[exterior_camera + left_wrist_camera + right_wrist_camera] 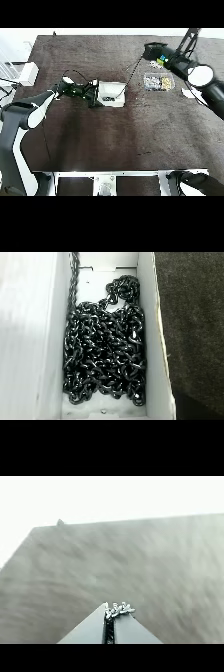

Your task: Fold the box and place the chain.

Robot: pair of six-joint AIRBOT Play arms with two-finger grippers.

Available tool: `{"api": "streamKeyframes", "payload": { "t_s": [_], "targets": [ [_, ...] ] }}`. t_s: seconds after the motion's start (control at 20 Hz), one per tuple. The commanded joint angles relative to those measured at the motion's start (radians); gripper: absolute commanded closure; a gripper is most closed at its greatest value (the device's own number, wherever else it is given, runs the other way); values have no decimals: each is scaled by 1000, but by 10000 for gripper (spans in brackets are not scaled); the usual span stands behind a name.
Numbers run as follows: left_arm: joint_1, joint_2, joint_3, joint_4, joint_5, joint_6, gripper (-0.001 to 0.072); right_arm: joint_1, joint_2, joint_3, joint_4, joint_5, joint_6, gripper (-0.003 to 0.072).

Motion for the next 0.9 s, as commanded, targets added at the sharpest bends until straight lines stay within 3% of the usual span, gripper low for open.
{"api": "streamKeyframes", "payload": {
  "t_s": [0.0, 0.5, 0.85],
  "targets": [
    [0, 0, 0, 0, 0, 0, 411, 57, 89, 4, -23, 14, -8, 682],
    [0, 0, 0, 0, 0, 0, 412, 211, 27, -65, -14, 30, -5, 682],
    [0, 0, 0, 0, 0, 0, 412, 221, -198, -69, -12, 25, -5, 683]
  ]
}}
